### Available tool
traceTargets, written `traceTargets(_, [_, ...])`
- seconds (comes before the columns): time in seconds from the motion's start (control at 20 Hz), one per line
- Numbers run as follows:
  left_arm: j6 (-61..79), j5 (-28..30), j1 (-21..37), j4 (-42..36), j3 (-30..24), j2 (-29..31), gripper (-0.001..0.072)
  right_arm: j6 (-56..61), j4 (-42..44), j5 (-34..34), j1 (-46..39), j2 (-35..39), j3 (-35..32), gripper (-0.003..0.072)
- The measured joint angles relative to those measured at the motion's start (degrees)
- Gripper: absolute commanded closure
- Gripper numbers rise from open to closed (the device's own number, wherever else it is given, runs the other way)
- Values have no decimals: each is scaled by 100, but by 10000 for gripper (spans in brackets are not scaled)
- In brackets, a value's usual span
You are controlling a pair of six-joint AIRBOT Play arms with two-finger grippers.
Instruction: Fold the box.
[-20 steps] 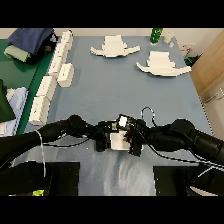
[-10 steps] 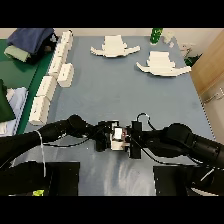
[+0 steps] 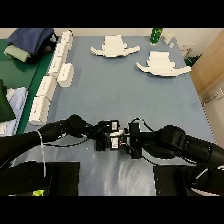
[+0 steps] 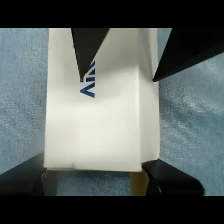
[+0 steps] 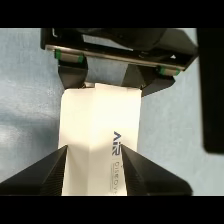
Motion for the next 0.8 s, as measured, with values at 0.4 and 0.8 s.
traceTargets(0.4, [13,-9,0,2,0,0,258,-20,-313,114,48,177,55,163])
traceTargets(0.8, [11,-7,11,2,0,0,257,42,-815,195,52,208,221,175])
